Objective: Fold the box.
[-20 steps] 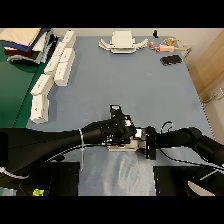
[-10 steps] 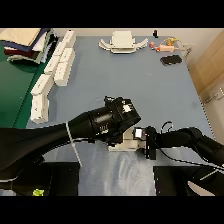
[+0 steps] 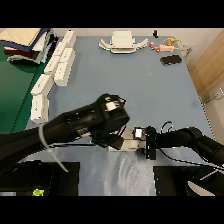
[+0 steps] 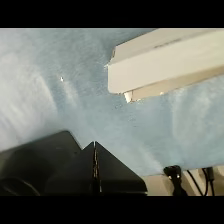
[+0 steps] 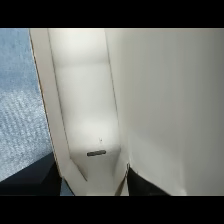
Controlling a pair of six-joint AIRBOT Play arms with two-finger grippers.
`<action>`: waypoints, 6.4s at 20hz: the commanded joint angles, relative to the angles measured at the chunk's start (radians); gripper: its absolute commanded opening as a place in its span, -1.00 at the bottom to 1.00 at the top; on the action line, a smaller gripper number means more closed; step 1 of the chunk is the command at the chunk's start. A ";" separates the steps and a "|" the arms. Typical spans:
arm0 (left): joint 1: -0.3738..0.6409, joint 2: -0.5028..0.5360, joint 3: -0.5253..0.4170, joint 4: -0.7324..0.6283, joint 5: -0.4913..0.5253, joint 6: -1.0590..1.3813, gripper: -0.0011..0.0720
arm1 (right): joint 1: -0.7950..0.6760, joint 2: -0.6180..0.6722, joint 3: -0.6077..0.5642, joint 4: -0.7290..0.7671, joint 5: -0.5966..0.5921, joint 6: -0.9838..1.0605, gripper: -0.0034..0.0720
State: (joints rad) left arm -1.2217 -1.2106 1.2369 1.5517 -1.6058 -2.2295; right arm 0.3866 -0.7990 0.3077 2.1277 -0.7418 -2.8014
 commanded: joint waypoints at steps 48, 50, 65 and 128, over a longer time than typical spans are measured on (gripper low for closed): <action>0.448 0.110 -0.836 -1.175 1.054 2.438 0.93 | 0.000 0.000 0.000 0.000 0.000 0.000 0.32; 0.448 0.110 -0.836 -1.170 1.048 2.438 0.92 | 0.000 0.000 0.000 0.000 0.000 0.000 0.32; 0.423 0.106 -0.833 -1.114 1.048 2.389 0.36 | 0.000 0.000 0.000 0.000 0.000 0.000 0.32; 0.423 0.106 -0.833 -1.114 1.047 2.390 0.36 | 0.066 -0.344 0.343 0.008 0.000 1.071 -0.90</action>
State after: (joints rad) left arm -0.7982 -1.1049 0.4030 0.4397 -0.5644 0.1635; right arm 0.4511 -1.1427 0.6495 2.1304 -0.7410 -1.7229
